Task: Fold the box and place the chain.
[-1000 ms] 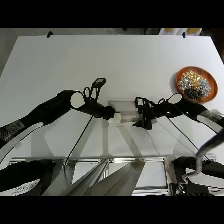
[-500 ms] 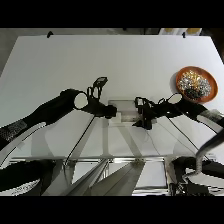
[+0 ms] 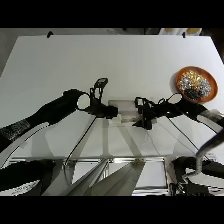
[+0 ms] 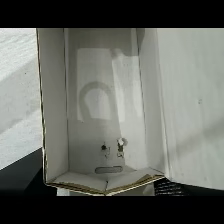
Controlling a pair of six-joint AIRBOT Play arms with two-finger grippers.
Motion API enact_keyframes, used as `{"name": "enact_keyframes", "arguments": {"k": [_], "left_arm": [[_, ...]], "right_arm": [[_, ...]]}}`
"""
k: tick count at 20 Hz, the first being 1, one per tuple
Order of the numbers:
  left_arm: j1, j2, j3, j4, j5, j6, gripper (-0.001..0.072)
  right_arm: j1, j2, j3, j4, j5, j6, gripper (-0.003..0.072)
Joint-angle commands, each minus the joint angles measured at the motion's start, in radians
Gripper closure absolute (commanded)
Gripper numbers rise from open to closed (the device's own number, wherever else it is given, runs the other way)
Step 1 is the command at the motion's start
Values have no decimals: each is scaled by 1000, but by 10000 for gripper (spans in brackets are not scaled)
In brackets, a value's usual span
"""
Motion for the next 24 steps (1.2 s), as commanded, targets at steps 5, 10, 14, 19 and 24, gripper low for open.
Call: {"name": "enact_keyframes", "arguments": {"k": [5, 10, 14, 19, 24], "left_arm": [[-13, -30, 57, 53, -90, -26, 425], [-12, -30, 57, 53, -97, -48, 425], [-12, -30, 57, 50, -114, -48, 425], [-11, -30, 57, 27, -118, -48, 424], [-13, -30, 57, 27, -118, -48, 424]], "right_arm": [[1, 0, 1, 1, 0, 1, 288], [1, 0, 1, 1, 0, 1, 288], [1, 0, 1, 1, 0, 1, 288], [1, 0, 1, 1, 0, 1, 288], [1, 0, 1, 1, 0, 1, 288]]}}
